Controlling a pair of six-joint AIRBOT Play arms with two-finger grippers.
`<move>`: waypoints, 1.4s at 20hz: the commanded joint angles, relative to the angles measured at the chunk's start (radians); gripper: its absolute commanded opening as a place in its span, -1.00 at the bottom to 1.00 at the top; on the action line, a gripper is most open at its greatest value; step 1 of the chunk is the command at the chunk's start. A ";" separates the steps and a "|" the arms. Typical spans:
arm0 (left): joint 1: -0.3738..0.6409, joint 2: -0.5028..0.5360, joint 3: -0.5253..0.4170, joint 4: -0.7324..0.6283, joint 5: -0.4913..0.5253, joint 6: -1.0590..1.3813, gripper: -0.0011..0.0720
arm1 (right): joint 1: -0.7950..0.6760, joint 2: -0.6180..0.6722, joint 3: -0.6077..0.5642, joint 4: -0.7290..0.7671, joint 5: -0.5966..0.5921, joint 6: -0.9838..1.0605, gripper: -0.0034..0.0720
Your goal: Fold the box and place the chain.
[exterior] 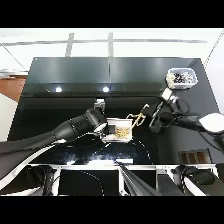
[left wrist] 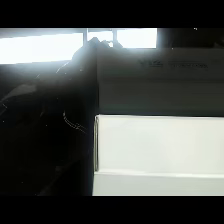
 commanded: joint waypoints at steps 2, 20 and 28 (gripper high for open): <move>0.000 0.001 0.000 0.001 0.002 0.000 -0.88 | -0.031 0.083 0.187 -0.042 0.187 0.185 -0.85; 0.000 0.001 0.000 0.000 0.003 0.000 -0.88 | -0.009 0.027 0.523 0.273 0.469 0.378 -0.84; 0.000 0.001 0.000 0.001 0.006 0.000 -0.88 | 0.161 -0.115 0.399 0.222 0.418 0.379 -0.84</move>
